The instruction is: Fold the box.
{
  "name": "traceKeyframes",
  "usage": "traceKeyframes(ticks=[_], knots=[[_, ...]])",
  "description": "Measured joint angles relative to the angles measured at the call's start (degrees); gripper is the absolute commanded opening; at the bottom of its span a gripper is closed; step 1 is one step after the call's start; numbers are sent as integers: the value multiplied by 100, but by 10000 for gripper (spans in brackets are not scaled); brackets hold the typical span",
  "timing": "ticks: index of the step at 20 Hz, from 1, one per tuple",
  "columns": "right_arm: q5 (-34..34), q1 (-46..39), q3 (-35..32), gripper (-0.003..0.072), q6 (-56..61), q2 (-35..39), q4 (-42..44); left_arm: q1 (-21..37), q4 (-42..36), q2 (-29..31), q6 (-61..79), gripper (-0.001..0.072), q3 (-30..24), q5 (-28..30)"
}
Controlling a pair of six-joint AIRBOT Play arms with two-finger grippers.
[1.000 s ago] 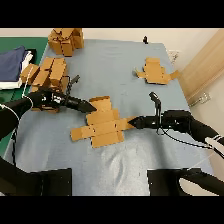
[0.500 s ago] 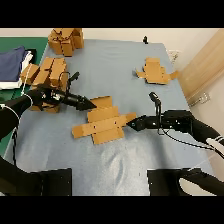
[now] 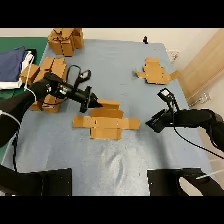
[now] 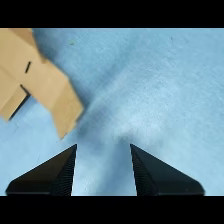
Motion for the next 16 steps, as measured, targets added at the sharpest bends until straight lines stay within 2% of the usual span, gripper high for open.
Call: traceKeyframes(ticks=[3, 6, 8, 12, 16], knots=[[-564, 221, 20, 509, -50, 278, -164, -326, -17, 549, 822, 11, -651, 1084], [-1071, 730, 26, 509, -92, 391, -138, -457, -527, 1093, 1517, 11, -1397, 1696], [-1169, 1268, 26, 509, -90, 422, -131, -494, -815, 1316, 1862, 12, -1794, 1943], [-671, 2514, 13, 478, 264, 409, -448, -525, -1093, 1486, 2197, 13, -2273, 2138], [-227, 3805, 7, 479, 483, -20, -1427, -533, -1187, 1537, 2321, 15, -2424, 2142]])
